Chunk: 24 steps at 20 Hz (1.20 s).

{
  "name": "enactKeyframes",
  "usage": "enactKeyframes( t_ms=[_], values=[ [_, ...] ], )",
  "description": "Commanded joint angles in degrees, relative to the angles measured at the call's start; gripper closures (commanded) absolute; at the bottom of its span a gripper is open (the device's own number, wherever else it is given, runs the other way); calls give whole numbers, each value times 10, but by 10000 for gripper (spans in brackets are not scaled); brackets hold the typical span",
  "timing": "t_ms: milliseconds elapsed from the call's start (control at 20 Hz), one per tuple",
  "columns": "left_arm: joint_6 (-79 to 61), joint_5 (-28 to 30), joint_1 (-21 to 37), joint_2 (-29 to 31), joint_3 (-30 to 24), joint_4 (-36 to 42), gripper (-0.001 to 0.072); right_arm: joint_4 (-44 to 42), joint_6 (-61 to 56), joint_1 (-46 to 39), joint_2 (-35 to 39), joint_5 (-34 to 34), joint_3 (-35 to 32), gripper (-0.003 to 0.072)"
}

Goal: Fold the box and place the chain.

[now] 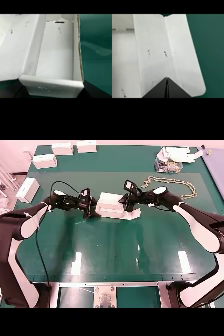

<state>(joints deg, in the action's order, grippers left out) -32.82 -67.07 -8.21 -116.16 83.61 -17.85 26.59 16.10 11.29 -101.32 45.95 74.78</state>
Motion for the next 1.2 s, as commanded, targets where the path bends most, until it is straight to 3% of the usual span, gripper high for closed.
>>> enactKeyframes(
  t_ms=[0, 200, 400, 500, 850, 900, 950, 1150],
  values=[
    [0, 1, 0, 0, 0, 0, 225, 8, -13, -3, 50, 1, 0, 674],
    [0, 1, 0, 0, 0, 0, 225, 114, -133, -15, 137, 2, -32, 675],
    [0, 1, 0, 0, 0, 0, 225, 150, -144, -18, 184, 3, -119, 661],
    [0, 1, 0, 0, 0, 0, 225, 151, -123, -21, 180, 3, -146, 330],
    [-1, 1, 0, 0, 0, 1, 225, 148, -64, -20, 139, 6, -160, 336],
    [-1, 1, 0, 0, 0, 1, 225, 145, -63, -18, 134, 6, -160, 406],
    [-1, 1, 0, 0, 0, 1, 225, 139, -51, -17, 131, 6, -160, 420],
    [-1, 2, 0, 0, 0, 1, 225, 59, 19, -14, 111, 2, -158, 420]
  ],
)
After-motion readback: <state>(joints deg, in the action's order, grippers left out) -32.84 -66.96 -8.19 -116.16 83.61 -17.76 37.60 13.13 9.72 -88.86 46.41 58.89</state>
